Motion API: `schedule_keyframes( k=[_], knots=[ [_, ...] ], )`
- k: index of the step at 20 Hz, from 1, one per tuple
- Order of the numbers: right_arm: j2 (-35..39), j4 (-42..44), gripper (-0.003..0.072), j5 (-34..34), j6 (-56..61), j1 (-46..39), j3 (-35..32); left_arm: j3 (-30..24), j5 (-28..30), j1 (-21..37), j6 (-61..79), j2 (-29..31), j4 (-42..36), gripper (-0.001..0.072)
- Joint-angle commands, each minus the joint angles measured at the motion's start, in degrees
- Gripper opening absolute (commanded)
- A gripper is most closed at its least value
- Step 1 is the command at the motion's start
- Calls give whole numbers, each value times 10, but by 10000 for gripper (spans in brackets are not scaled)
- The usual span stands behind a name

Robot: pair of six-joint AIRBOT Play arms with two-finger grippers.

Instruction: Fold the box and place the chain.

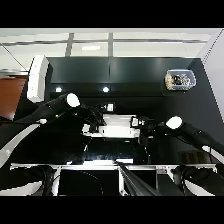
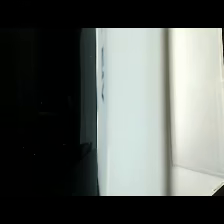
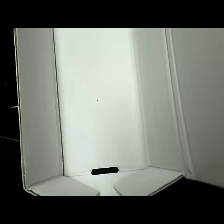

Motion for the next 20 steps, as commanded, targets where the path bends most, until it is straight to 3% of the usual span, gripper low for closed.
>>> schedule_keyframes(
  k=[1,8,20],
  knots=[
    [-2,3,702,-3,0,1,0,0,-2,0,-9,-3,1,28],
    [-2,44,702,-2,-30,1,1,0,-2,0,-9,-4,1,28],
    [-12,9,701,-27,-5,29,1,0,0,0,-9,-7,2,27]
  ],
)
